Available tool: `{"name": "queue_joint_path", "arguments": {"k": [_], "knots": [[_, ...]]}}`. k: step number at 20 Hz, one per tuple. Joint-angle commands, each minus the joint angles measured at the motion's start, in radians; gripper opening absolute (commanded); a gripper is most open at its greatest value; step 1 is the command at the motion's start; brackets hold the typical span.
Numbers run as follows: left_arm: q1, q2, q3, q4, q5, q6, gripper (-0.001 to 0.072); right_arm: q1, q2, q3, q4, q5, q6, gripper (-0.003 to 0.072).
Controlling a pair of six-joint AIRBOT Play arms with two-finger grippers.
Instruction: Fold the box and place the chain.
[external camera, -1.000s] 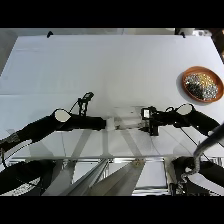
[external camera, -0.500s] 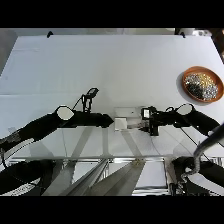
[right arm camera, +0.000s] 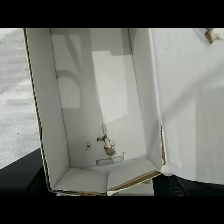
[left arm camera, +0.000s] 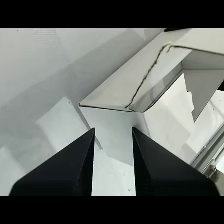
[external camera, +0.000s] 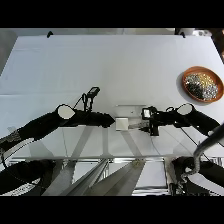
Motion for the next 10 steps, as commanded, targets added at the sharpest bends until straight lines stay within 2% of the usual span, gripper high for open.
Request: {"name": "queue_joint_path", "arguments": {"k": [1,2,4,10], "knots": [[0.000,0.001,0.002,0.048,-0.039,-0.034,0.0258,0.000,0.001,0.000,0.000,-0.002,0.002,0.0469],[0.001,0.001,0.002,0.066,-0.046,-0.054,0.0257,0.000,0.001,0.000,0.000,-0.002,0.002,0.0469],[0.003,0.001,0.002,0.093,-0.060,-0.061,0.0158,0.000,0.001,0.000,0.000,-0.002,0.002,0.0469],[0.040,0.002,0.002,0.132,-0.131,-0.106,0.0154,0.000,0.001,0.000,0.000,-0.002,0.002,0.0469]]}}
